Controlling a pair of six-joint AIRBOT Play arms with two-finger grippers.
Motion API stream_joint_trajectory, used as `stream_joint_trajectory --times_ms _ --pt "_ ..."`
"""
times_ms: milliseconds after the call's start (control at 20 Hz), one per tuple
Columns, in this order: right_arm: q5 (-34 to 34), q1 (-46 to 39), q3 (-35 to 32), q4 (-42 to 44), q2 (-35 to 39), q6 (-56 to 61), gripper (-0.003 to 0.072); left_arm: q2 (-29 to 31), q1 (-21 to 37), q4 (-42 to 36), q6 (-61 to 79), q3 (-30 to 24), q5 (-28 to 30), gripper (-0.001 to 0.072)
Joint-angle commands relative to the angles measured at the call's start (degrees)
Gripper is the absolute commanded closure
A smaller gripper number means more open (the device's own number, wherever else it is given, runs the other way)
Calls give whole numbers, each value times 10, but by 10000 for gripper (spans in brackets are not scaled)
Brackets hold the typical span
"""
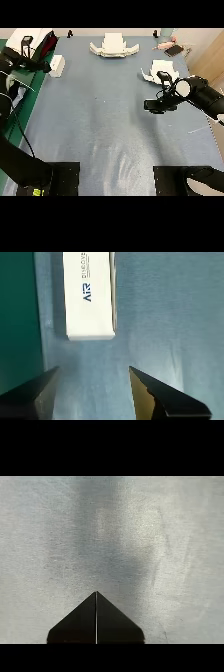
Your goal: Fold the box.
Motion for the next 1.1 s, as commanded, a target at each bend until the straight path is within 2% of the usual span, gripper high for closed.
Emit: stream_joint_trajectory --times_ms 0,50,250,350,500,650,750,900,1050 --pt "0 0 0 0 0 0 683 83 11 -1 -56 1 -143 331" --pt "0 0 0 0 0 0 684 105 10 -2 -57 1 -172 709" --pt "0 0 0 0 0 0 683 189 -20 -13 -55 -1 -216 702" --pt "0 0 0 0 0 0 683 235 -52 -13 -66 -25 -225 703" --pt "0 0 0 0 0 0 683 339 -128 -12 -80 -147 -170 704" --pt "0 0 0 0 0 0 683 455 -211 -12 -92 -323 -80 703" --pt "0 0 0 0 0 0 684 501 -258 -12 -104 -426 -55 703" --pt "0 0 0 0 0 0 684 518 -321 -12 -116 -528 -12 700" --pt "0 0 0 0 0 0 683 512 -364 -12 -116 -563 48 698"
